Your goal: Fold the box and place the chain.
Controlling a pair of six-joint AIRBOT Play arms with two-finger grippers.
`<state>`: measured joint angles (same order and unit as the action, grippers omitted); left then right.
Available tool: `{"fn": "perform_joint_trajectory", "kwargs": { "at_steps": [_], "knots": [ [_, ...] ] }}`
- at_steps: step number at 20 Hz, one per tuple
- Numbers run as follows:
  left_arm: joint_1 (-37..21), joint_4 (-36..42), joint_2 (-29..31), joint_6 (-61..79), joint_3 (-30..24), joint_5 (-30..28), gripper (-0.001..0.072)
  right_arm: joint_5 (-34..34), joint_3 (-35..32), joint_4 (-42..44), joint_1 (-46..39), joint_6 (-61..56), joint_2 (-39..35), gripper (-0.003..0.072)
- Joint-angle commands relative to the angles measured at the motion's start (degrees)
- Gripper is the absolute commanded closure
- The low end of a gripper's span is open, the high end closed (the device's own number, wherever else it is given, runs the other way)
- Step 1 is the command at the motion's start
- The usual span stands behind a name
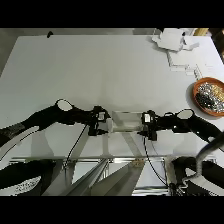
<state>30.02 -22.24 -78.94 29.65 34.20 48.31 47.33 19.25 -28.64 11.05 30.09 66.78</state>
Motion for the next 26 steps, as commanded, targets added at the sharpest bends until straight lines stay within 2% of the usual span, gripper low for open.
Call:
{"fn": "perform_joint_trajectory", "kwargs": {
  "at_steps": [1,10,17,26],
  "knots": [
    [0.44,0.48,-1.29,-0.46,-0.61,0.04,0.0013,0.02,0.02,0.00,0.02,-0.02,-0.04,0.0244],
    [2.01,6.45,-3.04,-2.43,-0.61,-0.94,0.0010,0.02,0.02,0.00,0.02,-0.02,-0.04,0.0244],
    [2.25,7.30,-3.50,-1.05,-0.61,-1.01,0.0010,0.02,0.02,0.00,0.02,-0.02,-0.04,0.0244],
    [4.79,8.28,-3.98,-1.53,-0.46,-4.44,0.0016,0.02,0.02,0.00,0.02,-0.02,-0.04,0.0244]
  ]
}}
